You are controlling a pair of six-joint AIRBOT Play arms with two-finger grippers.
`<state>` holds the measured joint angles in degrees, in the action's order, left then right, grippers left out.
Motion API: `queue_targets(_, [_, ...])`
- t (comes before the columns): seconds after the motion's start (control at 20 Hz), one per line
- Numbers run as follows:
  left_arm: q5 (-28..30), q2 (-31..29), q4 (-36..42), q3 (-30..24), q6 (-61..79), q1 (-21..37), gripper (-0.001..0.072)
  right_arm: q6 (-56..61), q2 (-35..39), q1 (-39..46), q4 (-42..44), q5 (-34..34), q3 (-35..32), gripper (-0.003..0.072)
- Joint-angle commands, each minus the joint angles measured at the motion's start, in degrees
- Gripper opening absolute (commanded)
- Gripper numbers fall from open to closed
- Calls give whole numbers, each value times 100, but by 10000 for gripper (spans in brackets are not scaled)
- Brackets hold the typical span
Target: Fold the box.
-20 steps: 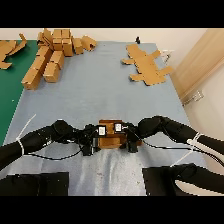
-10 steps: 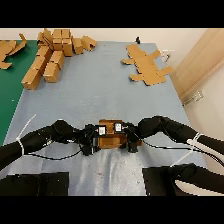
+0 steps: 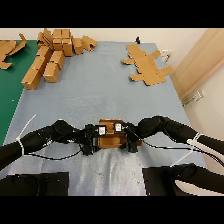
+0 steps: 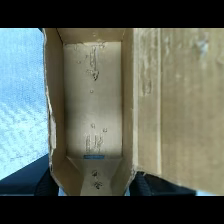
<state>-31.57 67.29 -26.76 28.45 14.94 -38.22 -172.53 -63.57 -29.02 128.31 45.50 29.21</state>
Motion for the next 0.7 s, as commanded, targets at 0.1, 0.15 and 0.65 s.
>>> queue_targets(0.1, [7, 2, 2, 4, -227, -2, 591, 0, -2, -2, 0, 0, 0, 518])
queue_targets(0.15, [4, 2, 0, 4, -459, -2, 592, 0, -2, -2, 0, 0, 0, 518])
queue_targets(0.65, [-151, 2, 0, 7, -643, -2, 594, 0, -2, -2, 0, 0, 0, 518])
